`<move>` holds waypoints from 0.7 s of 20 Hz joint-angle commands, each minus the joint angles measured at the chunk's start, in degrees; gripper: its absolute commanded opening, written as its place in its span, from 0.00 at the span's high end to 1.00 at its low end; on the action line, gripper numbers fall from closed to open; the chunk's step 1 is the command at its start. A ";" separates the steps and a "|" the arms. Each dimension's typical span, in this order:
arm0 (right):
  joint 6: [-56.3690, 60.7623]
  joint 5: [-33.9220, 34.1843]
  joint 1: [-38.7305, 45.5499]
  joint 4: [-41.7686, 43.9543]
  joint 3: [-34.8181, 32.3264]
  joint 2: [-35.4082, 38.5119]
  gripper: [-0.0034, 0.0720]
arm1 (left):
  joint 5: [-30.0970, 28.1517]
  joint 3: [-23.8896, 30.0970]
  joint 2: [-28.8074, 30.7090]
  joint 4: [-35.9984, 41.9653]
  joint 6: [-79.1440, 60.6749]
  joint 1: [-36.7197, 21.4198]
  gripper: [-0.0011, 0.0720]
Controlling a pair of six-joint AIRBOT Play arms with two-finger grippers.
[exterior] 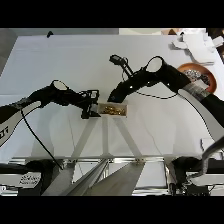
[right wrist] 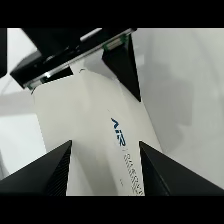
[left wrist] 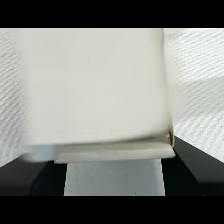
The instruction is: Fold the box and place the chain.
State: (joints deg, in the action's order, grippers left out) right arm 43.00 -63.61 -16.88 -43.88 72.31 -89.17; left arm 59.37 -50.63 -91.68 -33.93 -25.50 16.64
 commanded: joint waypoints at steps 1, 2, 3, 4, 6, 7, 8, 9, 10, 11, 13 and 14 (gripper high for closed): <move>-4.57 4.59 -3.19 -6.01 -1.49 1.51 0.38 | 0.00 -0.04 0.02 0.00 -0.02 0.00 0.52; -4.57 6.95 -4.28 -8.68 -2.29 2.36 0.38 | -0.02 -0.04 0.02 0.00 -0.02 0.00 0.52; -4.52 9.46 -5.57 -11.76 -3.39 3.48 0.38 | -0.02 -0.04 0.02 0.02 -0.02 0.00 0.52; -4.52 11.34 -6.75 -13.97 -4.48 4.63 0.38 | 0.00 -0.04 0.02 0.00 -0.02 0.00 0.52; -4.52 15.43 -8.94 -16.81 -7.39 7.28 0.38 | 0.00 -0.04 0.02 0.00 -0.02 0.00 0.52; -4.52 18.16 -9.79 -17.51 -9.18 8.72 0.38 | -0.02 -0.04 0.02 0.00 -0.02 0.00 0.52; -4.52 20.70 -10.47 -17.81 -10.80 10.01 0.38 | 0.00 -0.04 0.02 0.00 -0.02 0.00 0.52; -4.52 22.77 -11.04 -17.88 -12.13 10.99 0.38 | -0.02 -0.04 0.02 0.00 -0.02 0.00 0.52; -4.52 24.85 -11.72 -18.01 -13.49 11.85 0.38 | -0.02 -0.04 0.02 0.00 -0.02 0.00 0.52; -4.48 26.53 -12.46 -19.17 -14.60 12.33 0.39 | 0.00 -0.04 0.02 0.00 -0.02 0.00 0.52; -4.44 27.82 -14.01 -22.03 -16.20 12.46 0.43 | 0.00 -0.04 0.02 0.00 -0.02 0.00 0.52; -4.26 28.48 -14.53 -22.75 -16.65 12.48 0.44 | -0.02 -0.04 0.02 0.00 -0.02 0.00 0.52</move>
State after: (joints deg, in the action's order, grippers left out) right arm 38.57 -39.77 -29.50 -62.92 58.08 -77.69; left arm 59.35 -50.63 -91.68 -33.91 -25.47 16.64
